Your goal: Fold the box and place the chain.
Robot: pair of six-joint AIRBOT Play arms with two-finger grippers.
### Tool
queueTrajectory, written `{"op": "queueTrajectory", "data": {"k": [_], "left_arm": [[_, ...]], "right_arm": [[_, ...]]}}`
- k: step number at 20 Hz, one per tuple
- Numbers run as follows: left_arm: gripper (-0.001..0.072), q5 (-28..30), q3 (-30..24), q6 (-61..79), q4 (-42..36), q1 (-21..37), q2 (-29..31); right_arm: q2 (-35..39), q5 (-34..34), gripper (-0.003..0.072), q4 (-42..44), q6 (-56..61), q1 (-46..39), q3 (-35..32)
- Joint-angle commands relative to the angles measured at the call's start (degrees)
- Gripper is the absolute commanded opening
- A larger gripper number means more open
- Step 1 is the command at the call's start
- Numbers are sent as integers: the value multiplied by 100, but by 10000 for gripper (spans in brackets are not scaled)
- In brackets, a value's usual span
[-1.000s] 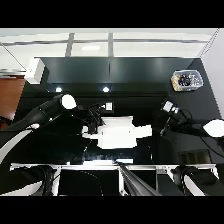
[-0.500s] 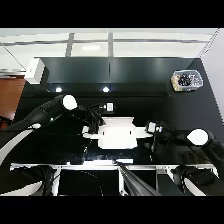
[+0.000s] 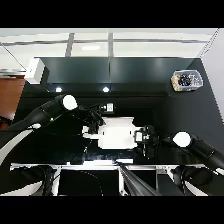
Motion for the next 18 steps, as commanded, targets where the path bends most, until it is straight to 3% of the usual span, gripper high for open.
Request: {"op": "queueTrajectory", "data": {"k": [1,5,11,13,18], "left_arm": [[28,-2,-4,-2,4,-2,-4],[28,-2,-4,-2,4,-2,-4],[28,-7,-4,-2,2,-2,-4],[27,-7,-4,-2,2,-2,-4],[28,-13,-4,-2,4,-2,-4]], "right_arm": [[-87,-310,647,483,-166,275,-2],[-87,-658,646,800,-162,280,48],[-87,-459,645,800,-31,22,713],[-90,-225,612,798,-35,-175,776],[-103,-138,614,796,-74,-382,776]]}}
